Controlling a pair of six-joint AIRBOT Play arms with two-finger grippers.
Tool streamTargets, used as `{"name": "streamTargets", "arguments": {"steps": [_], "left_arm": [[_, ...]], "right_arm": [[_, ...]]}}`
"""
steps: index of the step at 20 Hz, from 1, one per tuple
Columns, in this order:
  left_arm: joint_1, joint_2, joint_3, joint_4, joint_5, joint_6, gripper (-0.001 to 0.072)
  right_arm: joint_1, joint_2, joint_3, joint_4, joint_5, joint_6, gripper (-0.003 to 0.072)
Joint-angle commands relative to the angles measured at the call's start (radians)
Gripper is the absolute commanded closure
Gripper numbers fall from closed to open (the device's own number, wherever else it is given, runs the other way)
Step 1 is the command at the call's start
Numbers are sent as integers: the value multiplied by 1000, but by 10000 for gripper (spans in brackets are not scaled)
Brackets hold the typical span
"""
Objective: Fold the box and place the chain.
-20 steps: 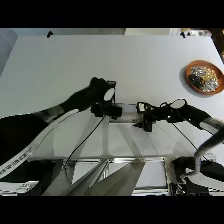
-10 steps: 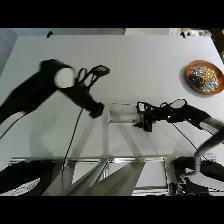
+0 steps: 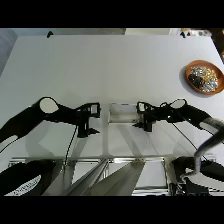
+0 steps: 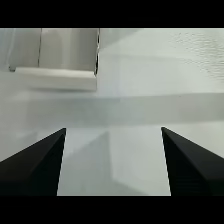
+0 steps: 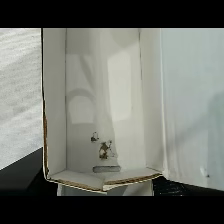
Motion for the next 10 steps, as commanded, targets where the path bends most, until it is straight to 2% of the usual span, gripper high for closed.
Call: {"name": "streamTargets", "arguments": {"steps": [1,3,10], "left_arm": [[10,-130,-42,-261,120,369,10],[9,-184,-32,-332,143,450,9],[10,-254,24,-400,117,461,9]], "right_arm": [[0,1,1,0,0,0,389],[0,1,1,0,0,0,389],[0,1,1,0,0,0,389]]}}
